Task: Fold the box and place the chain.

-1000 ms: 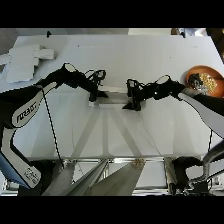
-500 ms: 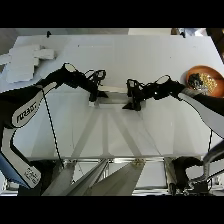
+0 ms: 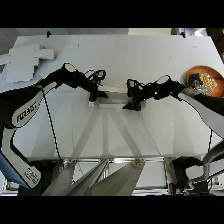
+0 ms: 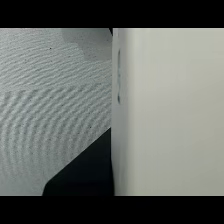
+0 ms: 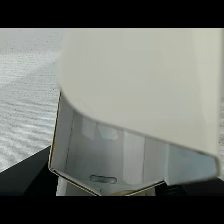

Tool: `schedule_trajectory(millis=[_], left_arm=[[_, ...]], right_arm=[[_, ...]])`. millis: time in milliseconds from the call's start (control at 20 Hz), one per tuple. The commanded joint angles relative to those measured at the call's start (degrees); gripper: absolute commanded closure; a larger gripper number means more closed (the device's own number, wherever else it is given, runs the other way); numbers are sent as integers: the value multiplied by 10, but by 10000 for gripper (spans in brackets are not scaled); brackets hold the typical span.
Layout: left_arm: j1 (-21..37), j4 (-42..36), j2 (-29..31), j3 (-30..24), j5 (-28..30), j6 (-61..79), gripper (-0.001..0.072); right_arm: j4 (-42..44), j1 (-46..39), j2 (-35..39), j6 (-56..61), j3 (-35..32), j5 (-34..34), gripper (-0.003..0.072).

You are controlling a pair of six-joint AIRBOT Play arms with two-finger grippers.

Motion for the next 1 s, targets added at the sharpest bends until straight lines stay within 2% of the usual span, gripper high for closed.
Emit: schedule_trajectory(millis=[0, 100, 150, 250, 300, 450, 600, 950], left_arm=[[0, 0, 0, 1, -1, 0, 694], [0, 0, 0, 1, -2, 0, 691], [0, 0, 0, 1, -2, 0, 659], [0, 0, 0, 1, -2, 0, 517], [0, 0, 0, 1, -4, 0, 478], [0, 0, 0, 1, -8, 0, 471], [0, 0, 0, 1, -8, 0, 284], [1, -20, 12, 1, -8, 0, 283]], right_arm=[[0, 0, 0, 0, 0, 0, 192], [0, 0, 0, 0, 0, 0, 192], [0, 0, 0, 0, 0, 0, 192], [0, 0, 0, 0, 0, 0, 192], [0, 0, 0, 0, 0, 0, 192], [0, 0, 0, 0, 0, 0, 192], [0, 0, 0, 0, 0, 0, 192], [0, 0, 0, 0, 0, 0, 192]])
